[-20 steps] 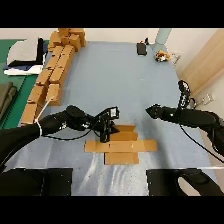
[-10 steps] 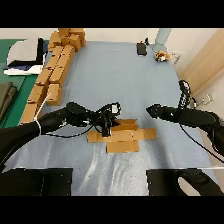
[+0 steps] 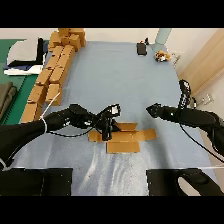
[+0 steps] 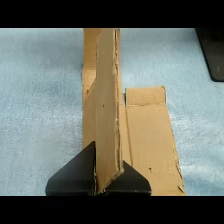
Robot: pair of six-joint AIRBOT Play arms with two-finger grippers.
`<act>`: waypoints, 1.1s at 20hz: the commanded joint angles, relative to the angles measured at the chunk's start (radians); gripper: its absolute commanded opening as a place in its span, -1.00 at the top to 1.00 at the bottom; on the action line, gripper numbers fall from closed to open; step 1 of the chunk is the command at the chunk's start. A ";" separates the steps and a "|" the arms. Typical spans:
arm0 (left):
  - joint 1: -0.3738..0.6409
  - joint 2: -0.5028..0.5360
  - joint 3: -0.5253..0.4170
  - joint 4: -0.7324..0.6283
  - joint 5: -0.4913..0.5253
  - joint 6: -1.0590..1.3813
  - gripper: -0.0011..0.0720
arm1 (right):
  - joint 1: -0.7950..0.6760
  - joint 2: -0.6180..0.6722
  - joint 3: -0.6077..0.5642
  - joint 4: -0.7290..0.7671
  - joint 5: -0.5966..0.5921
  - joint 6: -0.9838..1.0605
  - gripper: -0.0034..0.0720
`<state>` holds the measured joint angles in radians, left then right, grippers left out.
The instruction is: Fold the box.
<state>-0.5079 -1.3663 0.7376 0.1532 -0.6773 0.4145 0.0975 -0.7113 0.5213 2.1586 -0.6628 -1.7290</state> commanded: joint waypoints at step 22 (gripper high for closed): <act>0.022 0.012 0.003 0.054 -0.058 -0.114 0.94 | 0.000 0.000 0.001 -0.001 0.000 0.000 -0.04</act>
<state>-0.4862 -1.3510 0.7395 0.1757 -0.7387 0.3176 0.0975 -0.7113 0.5213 2.1578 -0.6624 -1.7294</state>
